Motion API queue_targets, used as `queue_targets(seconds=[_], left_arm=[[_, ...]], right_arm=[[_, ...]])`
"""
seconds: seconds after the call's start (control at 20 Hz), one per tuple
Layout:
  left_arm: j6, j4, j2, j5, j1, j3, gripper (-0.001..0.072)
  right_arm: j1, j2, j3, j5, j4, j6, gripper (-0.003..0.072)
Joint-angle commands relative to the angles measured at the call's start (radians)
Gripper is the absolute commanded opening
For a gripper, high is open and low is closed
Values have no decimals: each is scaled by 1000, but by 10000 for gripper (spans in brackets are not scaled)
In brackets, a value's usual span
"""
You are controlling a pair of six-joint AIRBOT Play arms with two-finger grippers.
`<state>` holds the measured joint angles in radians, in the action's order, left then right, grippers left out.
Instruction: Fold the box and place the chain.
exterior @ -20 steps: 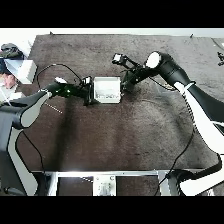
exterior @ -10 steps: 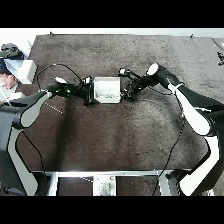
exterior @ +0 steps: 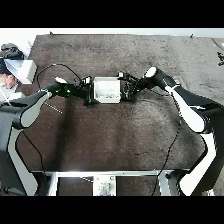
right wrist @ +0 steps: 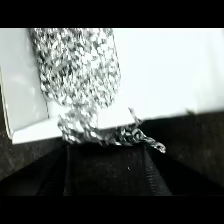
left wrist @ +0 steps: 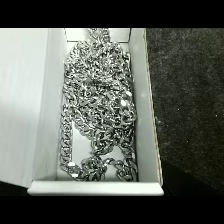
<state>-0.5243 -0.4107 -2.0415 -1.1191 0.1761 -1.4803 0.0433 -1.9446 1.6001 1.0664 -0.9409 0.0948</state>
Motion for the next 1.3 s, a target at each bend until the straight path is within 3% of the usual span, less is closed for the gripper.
queue_targets(seconds=[0.0, 0.45, 0.5, 0.6, 0.65, 0.75, 0.8, 0.9, 1.0, 1.15, 1.2, 1.25], left_arm=[[0, 0, 0, 0, 0, 0, 366], [0, 0, 0, 0, 0, 0, 366], [0, 0, 0, 0, 0, 0, 365], [0, 0, 0, 0, 0, 0, 365], [0, 0, 0, 0, 0, 0, 366], [0, 0, 0, 0, 0, 0, 366], [0, 0, 0, 0, 0, 0, 365], [0, 0, 0, 0, 0, 0, 366], [0, 0, 0, 0, 0, 0, 366], [0, 0, 0, 0, 0, 0, 366], [0, 0, 0, 0, 0, 0, 365], [0, 0, 0, 0, 0, 0, 365]], right_arm=[[-1, -3, 0, -9, 22, -32, 514], [0, -3, 24, -11, 27, -32, 512], [3, -5, 24, -11, 30, -39, 458], [16, -9, 24, -6, 29, -51, 450], [23, -13, 24, -10, 28, -51, 359], [29, -19, 24, -20, 21, -51, 357], [28, -19, 24, -20, 16, -51, 256], [26, -19, 24, -20, 3, -50, 212], [26, -14, 24, -11, -21, -49, 53], [21, 16, 24, 11, -43, -19, 41], [18, 37, 24, 29, -43, -19, -22], [16, 58, 24, 40, -43, -8, -22]])
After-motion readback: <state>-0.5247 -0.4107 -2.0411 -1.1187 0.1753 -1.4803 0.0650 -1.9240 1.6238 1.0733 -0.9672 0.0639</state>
